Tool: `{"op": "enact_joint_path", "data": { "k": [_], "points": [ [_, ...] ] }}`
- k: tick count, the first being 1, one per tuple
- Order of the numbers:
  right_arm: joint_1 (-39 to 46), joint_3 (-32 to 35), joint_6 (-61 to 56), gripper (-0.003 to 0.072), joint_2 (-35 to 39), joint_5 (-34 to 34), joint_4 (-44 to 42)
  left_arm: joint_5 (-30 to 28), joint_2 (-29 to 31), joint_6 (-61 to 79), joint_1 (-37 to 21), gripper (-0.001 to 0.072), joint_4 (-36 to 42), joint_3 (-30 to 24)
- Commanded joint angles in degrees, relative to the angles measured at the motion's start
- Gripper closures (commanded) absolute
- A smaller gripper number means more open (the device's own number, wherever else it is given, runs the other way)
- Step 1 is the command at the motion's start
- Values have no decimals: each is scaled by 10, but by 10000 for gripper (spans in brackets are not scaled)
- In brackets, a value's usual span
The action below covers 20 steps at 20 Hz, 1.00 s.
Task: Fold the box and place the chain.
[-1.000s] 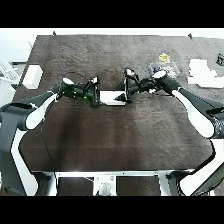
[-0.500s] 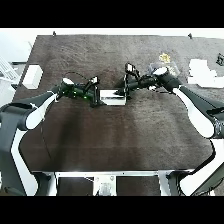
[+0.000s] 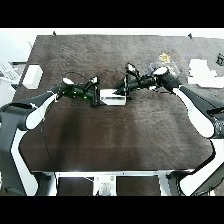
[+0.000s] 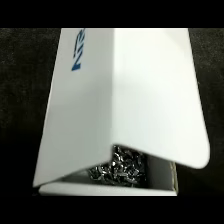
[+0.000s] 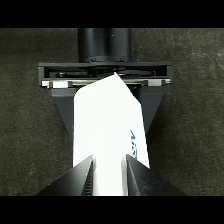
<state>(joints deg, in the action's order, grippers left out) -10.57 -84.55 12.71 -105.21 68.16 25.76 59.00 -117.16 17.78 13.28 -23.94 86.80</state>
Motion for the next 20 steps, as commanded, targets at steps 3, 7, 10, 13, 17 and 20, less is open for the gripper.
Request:
{"op": "enact_joint_path", "data": {
  "k": [3,7,10,13,17,20],
  "points": [
    [-1,2,-1,458,0,-14,4,0,0,0,0,294,0,0],
    [-1,2,0,469,0,-14,5,0,0,0,0,294,0,0],
    [-1,10,0,469,0,-37,13,0,0,0,0,294,0,0],
    [-1,20,0,469,0,-42,13,0,0,0,0,294,0,0],
    [-1,20,0,469,0,-47,13,0,0,0,0,294,0,0],
    [-5,21,-1,470,0,-47,13,1,0,0,0,294,0,0]
  ]
}}
